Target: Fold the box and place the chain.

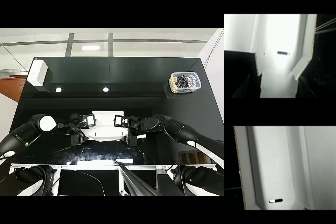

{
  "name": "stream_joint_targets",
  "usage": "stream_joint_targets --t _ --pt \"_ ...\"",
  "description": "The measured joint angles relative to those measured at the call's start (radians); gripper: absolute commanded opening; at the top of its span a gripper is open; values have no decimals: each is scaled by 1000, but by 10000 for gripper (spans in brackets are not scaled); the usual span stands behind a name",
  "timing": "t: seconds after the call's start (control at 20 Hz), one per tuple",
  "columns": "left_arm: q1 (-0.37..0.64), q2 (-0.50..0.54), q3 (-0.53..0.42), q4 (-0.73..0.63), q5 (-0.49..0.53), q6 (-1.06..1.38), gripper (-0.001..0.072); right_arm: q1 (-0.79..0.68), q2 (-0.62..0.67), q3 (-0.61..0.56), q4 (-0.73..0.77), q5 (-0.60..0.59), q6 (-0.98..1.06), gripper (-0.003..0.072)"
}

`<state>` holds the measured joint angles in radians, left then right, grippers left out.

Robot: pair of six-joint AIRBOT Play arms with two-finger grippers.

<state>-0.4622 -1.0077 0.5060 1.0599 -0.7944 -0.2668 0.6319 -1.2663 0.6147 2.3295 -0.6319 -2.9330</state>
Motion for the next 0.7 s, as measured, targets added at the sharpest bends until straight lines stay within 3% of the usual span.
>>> stream_joint_targets --t 0.05,0.15,0.25,0.35,0.4,0.45,0.7 --pt "-3 -8 0 -9 5 2 596 0 0 0 0 0 0 406" --pt "-7 -21 -1 -37 14 3 593 0 0 0 0 0 0 406" --pt "-9 -29 -1 -64 17 11 423 0 0 0 0 0 0 406" --pt "-10 -33 -1 -91 17 31 326 0 0 0 0 0 0 406" --pt "-10 -34 -1 -103 17 40 323 0 0 0 0 0 0 406" --pt "-10 -35 -1 -111 16 46 243 0 0 0 0 0 0 406" --pt "-10 -37 -1 -136 8 61 202 0 0 0 -1 0 0 406"
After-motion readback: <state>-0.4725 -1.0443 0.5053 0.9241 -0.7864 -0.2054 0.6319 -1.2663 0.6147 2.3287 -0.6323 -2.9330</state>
